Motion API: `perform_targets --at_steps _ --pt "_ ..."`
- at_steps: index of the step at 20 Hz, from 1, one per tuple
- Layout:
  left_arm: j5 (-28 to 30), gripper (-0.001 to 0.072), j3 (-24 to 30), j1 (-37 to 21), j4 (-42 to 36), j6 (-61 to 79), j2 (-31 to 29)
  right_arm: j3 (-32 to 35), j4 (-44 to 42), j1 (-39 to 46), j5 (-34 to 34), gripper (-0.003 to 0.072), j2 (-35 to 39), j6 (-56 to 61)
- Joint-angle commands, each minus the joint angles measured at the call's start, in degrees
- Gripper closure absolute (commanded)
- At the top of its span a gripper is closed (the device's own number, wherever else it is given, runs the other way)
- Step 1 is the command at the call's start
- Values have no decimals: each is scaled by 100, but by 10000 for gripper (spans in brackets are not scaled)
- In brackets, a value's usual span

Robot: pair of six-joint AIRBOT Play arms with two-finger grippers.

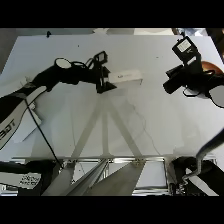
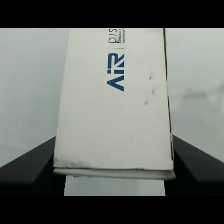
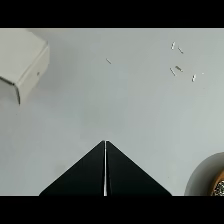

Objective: Fold the box and place the chain.

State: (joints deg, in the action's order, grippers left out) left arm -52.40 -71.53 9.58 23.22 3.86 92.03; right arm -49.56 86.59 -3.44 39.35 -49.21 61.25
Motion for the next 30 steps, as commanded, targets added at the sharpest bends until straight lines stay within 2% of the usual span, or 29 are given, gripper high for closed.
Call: perform_targets --at_steps 1,4,7,9,12,14,16,24,28,29,30 --pt "1196 697 -4 -297 68 -1082 -935 -7 -2 0 2 667 4 -2" --pt "2238 698 -4 -647 669 -1858 -1633 -7 0 0 2 667 4 -2" --pt "2872 698 -4 -1062 2015 -3294 -2114 -7 -2 0 2 667 4 -2" --pt "2787 699 -4 -1392 3226 -4599 -2190 -7 -2 0 2 667 4 -2" --pt "2264 700 -2 -1827 5331 -6926 -2033 -7 -2 0 2 667 4 -2" --pt "2072 699 -2 -2061 6026 -8059 -1794 -7 -2 0 2 667 4 0" --pt "2022 699 0 -2181 5998 -8255 -1482 -7 -2 0 2 667 4 -2" --pt "2127 699 2 -1998 5713 -8277 227 -7 -2 0 2 667 4 0" --pt "2194 695 2 -1943 5652 -8282 721 -7 -2 0 2 667 4 -2" --pt "2203 605 0 -1947 5652 -8279 758 -7 0 0 2 667 4 -2" --pt "2212 421 0 -1950 5654 -8275 765 -7 -2 0 2 667 4 0"
